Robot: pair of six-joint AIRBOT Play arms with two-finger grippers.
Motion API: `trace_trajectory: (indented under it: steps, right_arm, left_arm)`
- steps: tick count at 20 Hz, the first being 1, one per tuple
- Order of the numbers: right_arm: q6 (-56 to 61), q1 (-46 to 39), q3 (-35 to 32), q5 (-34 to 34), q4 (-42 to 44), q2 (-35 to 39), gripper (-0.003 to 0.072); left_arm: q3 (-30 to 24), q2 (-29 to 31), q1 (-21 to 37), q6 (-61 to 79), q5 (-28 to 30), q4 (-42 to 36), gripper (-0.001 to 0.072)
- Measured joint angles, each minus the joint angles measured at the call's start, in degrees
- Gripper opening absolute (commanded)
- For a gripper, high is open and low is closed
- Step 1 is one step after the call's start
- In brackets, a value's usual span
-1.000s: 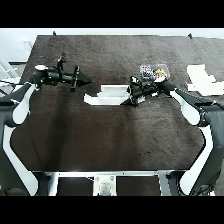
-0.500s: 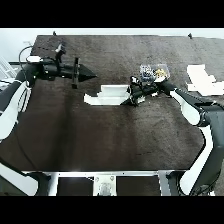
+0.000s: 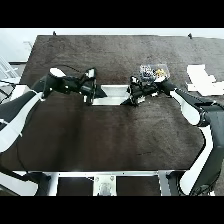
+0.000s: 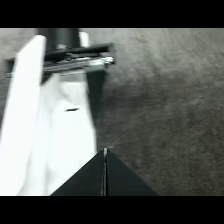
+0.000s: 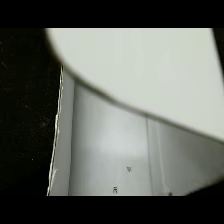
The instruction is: Fold the box and place the chain.
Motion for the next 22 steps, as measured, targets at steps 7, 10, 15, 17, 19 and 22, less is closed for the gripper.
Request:
trace_trajectory:
  steps: [7, 10, 15, 17, 19, 22]
  right_arm:
    - [0.00, 0.00, 0.00, 0.02, -0.02, 0.00, 0.0439]
    - [0.00, 0.00, 0.00, 0.02, -0.02, 0.00, 0.0439]
    - [0.00, 0.00, 0.00, 0.02, -0.02, 0.00, 0.0439]
    - [0.02, 0.00, 0.00, 0.02, -0.02, 0.00, 0.0439]
    - [0.02, 0.00, 0.00, 0.02, 0.00, 0.00, 0.0439]
    - [0.02, 0.00, 0.00, 0.02, -0.02, 0.00, 0.0439]
  left_arm:
    - [0.66, -2.34, -1.38, -0.44, 10.05, 1.27, 0.0017]
    - [3.76, -4.44, -1.40, -1.11, 12.81, 1.42, 0.0017]
    - [8.87, -7.52, -1.49, -2.21, 16.44, 1.60, 0.0017]
    - [9.77, -8.35, -1.49, -2.60, 17.75, 1.70, 0.0017]
    - [10.23, -9.22, -1.49, -2.97, 18.86, 1.88, 0.0018]
    - [10.56, -10.75, -1.49, -3.21, 19.85, 2.01, 0.0017]
